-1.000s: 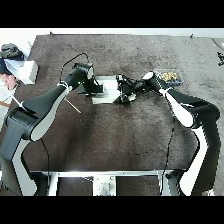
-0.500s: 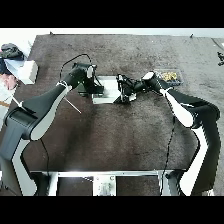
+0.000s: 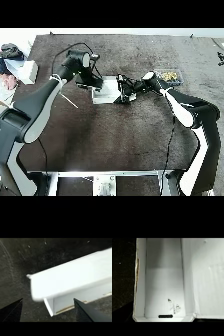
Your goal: Fold the box and place the chain.
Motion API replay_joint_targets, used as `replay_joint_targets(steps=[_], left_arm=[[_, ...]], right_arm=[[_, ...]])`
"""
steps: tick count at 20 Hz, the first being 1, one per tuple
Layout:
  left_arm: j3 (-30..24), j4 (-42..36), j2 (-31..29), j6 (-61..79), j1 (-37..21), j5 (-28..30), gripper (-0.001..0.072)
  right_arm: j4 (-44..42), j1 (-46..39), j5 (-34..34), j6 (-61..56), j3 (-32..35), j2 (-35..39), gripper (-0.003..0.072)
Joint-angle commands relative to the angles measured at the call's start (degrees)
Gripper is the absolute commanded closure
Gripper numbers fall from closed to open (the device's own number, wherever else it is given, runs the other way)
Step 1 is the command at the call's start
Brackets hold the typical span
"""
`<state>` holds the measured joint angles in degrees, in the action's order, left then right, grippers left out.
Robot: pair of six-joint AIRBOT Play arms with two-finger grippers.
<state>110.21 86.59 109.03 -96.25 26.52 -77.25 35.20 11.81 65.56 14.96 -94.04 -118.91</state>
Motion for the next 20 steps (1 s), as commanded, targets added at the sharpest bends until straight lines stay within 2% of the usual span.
replay_joint_targets(steps=[1,4,6,8,11,12,15,17,20], left_arm=[[0.15,-1.16,-3.58,4.79,-1.07,1.44,0.0025],[-2.64,-6.12,-8.39,10.67,-2.64,5.62,0.0025],[-6.73,-10.99,-12.76,15.93,-4.68,9.25,0.0025],[-13.81,-17.75,-17.90,22.88,-7.30,13.73,0.0025],[-27.74,-29.31,-24.79,37.83,-12.17,22.75,0.0026],[-31.54,-35.26,-25.83,45.94,-13.92,23.76,0.0026],[-40.65,-54.23,-25.75,67.30,-19.45,21.88,0.0026],[-43.34,-55.65,-25.75,68.83,-21.42,24.90,0.0026],[-43.17,-56.98,-25.83,68.74,-21.57,31.80,0.0025]], right_arm=[[-0.02,0.02,-0.02,-0.02,0.02,-0.02,0.0283],[-0.02,0.02,0.02,-0.02,0.02,-0.02,0.0283],[-0.02,0.02,0.02,-0.02,0.02,-0.02,0.0283],[-0.04,0.02,0.00,-0.02,0.02,-0.02,0.0283],[-0.02,0.02,0.00,-0.02,0.02,-0.02,0.0283],[-0.04,0.02,0.00,-0.02,0.02,-0.02,0.0283],[-0.02,0.02,0.00,-0.02,0.02,-0.02,0.0283],[-0.04,0.02,0.00,-0.04,0.02,-0.02,0.0283],[-0.02,0.02,0.02,-0.02,0.02,-0.02,0.0283]])
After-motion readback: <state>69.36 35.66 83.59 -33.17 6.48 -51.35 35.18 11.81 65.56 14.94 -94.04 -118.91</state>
